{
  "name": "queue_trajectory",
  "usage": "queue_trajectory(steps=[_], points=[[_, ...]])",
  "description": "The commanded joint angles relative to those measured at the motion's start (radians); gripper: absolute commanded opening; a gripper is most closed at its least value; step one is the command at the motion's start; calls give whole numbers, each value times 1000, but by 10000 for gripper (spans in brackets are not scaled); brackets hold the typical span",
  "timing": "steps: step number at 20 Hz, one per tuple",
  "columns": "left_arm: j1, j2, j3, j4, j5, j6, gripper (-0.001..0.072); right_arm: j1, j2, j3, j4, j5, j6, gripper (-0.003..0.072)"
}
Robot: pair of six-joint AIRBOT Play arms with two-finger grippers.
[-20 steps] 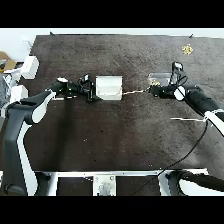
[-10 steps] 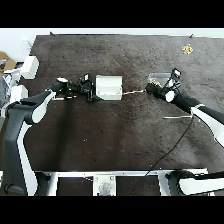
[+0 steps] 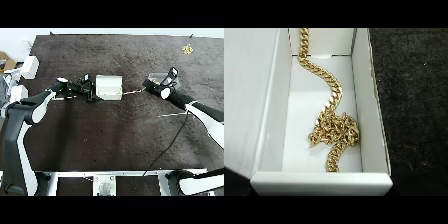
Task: Fold the box and place the chain.
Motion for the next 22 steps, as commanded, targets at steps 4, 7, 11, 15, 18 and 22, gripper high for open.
queue_trajectory(steps=[4,7,11,15,18,22], points=[[0,1,0,1,0,0,112,203,365,19,-177,-10,-9,0],[0,1,0,1,-1,0,112,329,448,68,-216,-90,-8,0],[0,1,0,0,0,0,112,475,390,160,-231,-210,-9,0],[0,1,0,0,0,0,112,498,286,173,-209,-117,-4,0],[0,1,0,0,0,0,112,507,219,131,-165,-48,3,0],[0,1,0,0,0,0,112,508,150,72,-146,-2,3,2]])
